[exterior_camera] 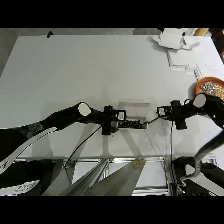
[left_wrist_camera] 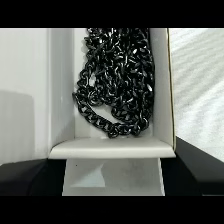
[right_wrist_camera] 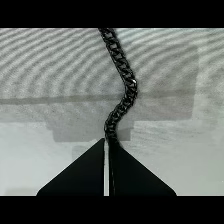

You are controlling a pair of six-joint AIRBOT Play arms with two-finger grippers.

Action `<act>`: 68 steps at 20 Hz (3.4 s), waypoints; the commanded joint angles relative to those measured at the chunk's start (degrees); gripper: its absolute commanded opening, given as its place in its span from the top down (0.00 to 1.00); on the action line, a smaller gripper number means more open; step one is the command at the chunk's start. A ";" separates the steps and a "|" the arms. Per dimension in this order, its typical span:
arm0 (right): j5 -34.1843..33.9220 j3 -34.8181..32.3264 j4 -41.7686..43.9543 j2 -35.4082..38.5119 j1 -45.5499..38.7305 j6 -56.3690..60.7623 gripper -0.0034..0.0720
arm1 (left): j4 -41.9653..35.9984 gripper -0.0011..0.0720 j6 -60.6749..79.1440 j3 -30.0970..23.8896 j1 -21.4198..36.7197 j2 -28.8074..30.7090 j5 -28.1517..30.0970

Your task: Fold the box and place the chain.

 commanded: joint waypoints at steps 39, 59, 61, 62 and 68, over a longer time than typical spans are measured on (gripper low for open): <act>-3.10 -1.31 0.74 0.68 0.04 1.20 0.79 | 0.02 0.64 0.02 0.00 -0.02 0.00 0.00; -7.82 -1.29 35.32 30.08 28.22 6.43 0.93 | 0.02 0.64 0.02 0.00 -0.04 0.00 0.00; -12.55 -1.29 36.81 29.97 31.76 6.45 0.93 | 0.02 0.64 0.02 0.00 -0.04 0.00 0.00; -13.75 -1.29 36.74 29.81 33.05 6.45 0.93 | 0.02 0.64 0.02 0.00 -0.02 0.00 0.00; -13.77 -1.31 35.36 23.43 34.34 9.46 0.93 | 0.02 0.64 0.02 0.00 -0.04 0.00 0.00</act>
